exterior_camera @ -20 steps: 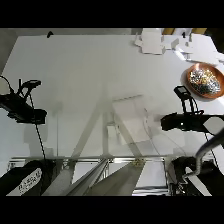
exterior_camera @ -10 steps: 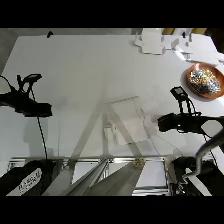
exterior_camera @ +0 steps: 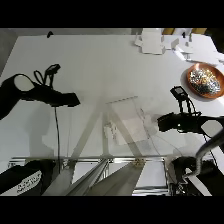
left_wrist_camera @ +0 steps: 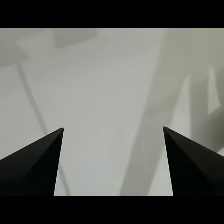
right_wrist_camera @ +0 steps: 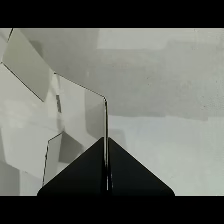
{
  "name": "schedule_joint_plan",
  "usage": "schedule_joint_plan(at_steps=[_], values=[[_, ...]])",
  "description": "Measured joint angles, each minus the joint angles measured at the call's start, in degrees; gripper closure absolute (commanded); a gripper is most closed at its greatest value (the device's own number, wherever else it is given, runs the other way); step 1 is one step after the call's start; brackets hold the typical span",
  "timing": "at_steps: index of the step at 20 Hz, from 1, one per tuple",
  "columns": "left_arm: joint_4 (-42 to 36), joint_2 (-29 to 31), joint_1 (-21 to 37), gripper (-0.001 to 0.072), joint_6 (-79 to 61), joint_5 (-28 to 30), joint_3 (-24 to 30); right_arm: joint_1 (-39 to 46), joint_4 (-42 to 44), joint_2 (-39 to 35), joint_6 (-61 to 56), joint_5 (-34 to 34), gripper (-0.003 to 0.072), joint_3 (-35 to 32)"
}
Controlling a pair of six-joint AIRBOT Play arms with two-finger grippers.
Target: Fold the box and place the chain.
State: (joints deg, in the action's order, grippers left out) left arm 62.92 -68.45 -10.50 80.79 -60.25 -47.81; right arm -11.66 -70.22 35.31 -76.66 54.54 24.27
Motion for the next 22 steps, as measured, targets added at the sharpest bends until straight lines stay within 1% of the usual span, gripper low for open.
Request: schedule_joint_plan(at_steps=[2, 6, 9, 11, 14, 17, 20, 22], values=[[-3.93, -3.39, -3.41, 0.0013, -1.16, 2.16, 0.0, 0.0, 0.0, 0.0, 0.0, -0.02, 0.0668, 0.0], [-17.11, -9.4, -8.33, 0.0014, -10.36, 4.7, 0.0, 0.0, 0.0, 0.0, -0.02, -0.04, 0.0668, 0.0], [-27.43, -11.74, -10.8, 0.0014, -23.04, 5.38, 0.0, 0.0, 0.0, 0.0, 0.0, -0.07, 0.0668, -0.02], [-32.48, -12.44, -12.59, 0.0014, -33.29, 5.55, 0.0, 0.0, -0.02, 0.0, -0.02, -0.07, 0.0668, -0.02], [-36.68, -13.0, -15.58, 0.0014, -45.77, 7.06, 0.0, 0.0, 0.0, 0.0, -0.02, -0.04, 0.0668, 0.0], [-39.06, -13.79, -17.57, 0.0014, -53.33, 8.28, 0.0, 0.0, 0.0, 0.0, -0.02, 0.0, 0.0668, -0.02], [-40.41, -14.29, -18.03, 0.0014, -57.77, 8.33, 0.0, 0.0, 0.13, 0.0, 0.0, 0.2, 0.0668, -0.02], [-40.89, -14.43, -16.96, 0.0014, -59.19, 8.13, 0.0, 0.0, 0.17, 0.0, -0.02, 0.57, 0.0668, 0.0]])
